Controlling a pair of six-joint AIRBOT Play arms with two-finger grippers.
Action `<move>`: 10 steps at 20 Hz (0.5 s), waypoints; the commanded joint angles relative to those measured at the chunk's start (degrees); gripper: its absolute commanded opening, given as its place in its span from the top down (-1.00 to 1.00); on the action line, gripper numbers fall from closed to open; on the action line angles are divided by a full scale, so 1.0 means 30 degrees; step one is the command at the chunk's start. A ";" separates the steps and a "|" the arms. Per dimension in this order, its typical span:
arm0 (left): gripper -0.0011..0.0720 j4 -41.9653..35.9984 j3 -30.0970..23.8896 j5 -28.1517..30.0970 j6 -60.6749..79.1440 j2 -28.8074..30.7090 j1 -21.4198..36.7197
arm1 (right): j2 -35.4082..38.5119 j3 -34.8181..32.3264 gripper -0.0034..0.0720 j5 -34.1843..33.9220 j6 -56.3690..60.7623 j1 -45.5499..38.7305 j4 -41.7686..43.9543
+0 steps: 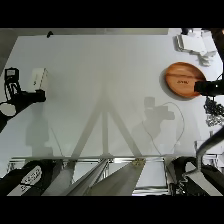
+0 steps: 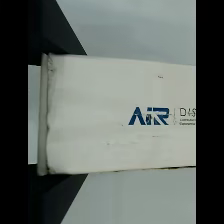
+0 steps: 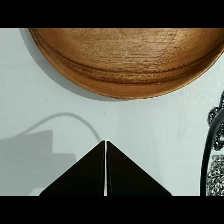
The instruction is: Fold the box and place the chain.
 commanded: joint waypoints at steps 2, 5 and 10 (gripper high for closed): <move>0.32 0.0109 -0.0597 0.0933 -0.0007 -0.1341 0.0066 | 0.0015 0.0000 0.87 0.0007 0.0000 -0.0007 0.0000; 0.31 0.0969 -0.0597 0.0911 0.0503 -0.1559 0.0066 | 0.0015 0.0000 0.87 0.0007 0.0000 -0.0007 0.0000; -0.74 0.2229 -0.0597 0.0066 0.0503 -0.1559 0.0066 | 0.0015 0.0000 0.87 0.0007 0.0000 -0.0007 0.0000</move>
